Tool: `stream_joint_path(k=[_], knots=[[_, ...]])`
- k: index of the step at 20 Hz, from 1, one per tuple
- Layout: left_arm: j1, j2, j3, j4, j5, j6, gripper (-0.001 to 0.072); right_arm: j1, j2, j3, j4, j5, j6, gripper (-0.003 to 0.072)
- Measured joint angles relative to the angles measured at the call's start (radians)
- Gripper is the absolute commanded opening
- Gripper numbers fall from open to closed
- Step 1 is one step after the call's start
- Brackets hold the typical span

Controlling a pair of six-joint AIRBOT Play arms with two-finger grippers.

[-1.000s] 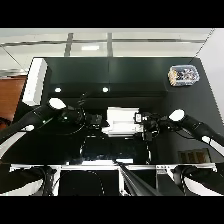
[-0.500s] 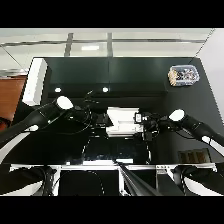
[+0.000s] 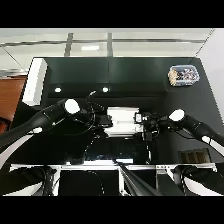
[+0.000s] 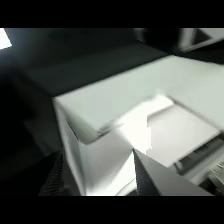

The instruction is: Fold the box and place the chain.

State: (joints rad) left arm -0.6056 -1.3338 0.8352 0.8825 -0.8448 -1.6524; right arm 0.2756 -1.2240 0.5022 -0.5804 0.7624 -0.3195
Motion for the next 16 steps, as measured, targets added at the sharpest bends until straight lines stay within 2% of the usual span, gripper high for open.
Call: stream_joint_path(k=[8, 16], knots=[[-0.077, -0.05, 0.083, 0.213, -0.012, -0.175, 0.048, 0.0, 0.0, 0.0, 0.0, 0.0, 0.0, 0.0407], [-0.19, -0.174, 0.243, 0.526, -0.163, -0.439, 0.048, 0.0, 0.0, 0.0, 0.0, 0.0, 0.0, 0.0407]])
